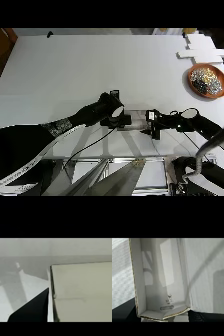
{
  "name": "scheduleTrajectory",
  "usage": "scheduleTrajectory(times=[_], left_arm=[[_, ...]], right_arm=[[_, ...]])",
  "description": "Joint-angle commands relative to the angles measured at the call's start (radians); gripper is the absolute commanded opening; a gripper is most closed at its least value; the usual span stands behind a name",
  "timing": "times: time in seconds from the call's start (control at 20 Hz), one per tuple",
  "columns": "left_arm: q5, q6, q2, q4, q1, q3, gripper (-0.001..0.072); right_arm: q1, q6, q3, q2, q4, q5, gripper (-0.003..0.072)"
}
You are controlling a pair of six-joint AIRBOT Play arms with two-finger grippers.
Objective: Fold the box and place the chain.
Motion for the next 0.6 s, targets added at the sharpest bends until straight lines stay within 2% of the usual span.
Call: scheduleTrajectory(times=[0.0, 0.2, 0.25, 0.4, 0.5, 0.55], left_arm=[[-0.073, -0.006, -0.037, 0.004, -0.001, 0.044, 0.0200], [-0.079, -0.008, -0.062, 0.003, -0.001, 0.082, 0.0195], [-0.081, -0.008, -0.064, -0.001, -0.001, 0.082, 0.0131], [-0.099, -0.008, -0.073, -0.008, -0.002, 0.082, 0.0075], [-0.106, -0.008, -0.081, -0.008, -0.006, 0.084, 0.0003], [-0.105, -0.011, -0.084, -0.008, -0.008, 0.084, 0.0003]], right_arm=[[0.000, 0.000, 0.000, 0.000, 0.000, 0.000, 0.0319], [0.000, 0.000, 0.000, 0.000, 0.000, 0.000, 0.0319], [0.000, 0.000, 0.000, 0.000, 0.000, 0.000, 0.0319], [0.000, 0.000, 0.000, 0.000, 0.000, 0.000, 0.0319], [0.000, 0.000, 0.000, 0.000, 0.000, 0.000, 0.0319], [0.000, 0.000, 0.000, 0.000, 0.000, 0.000, 0.0319]])
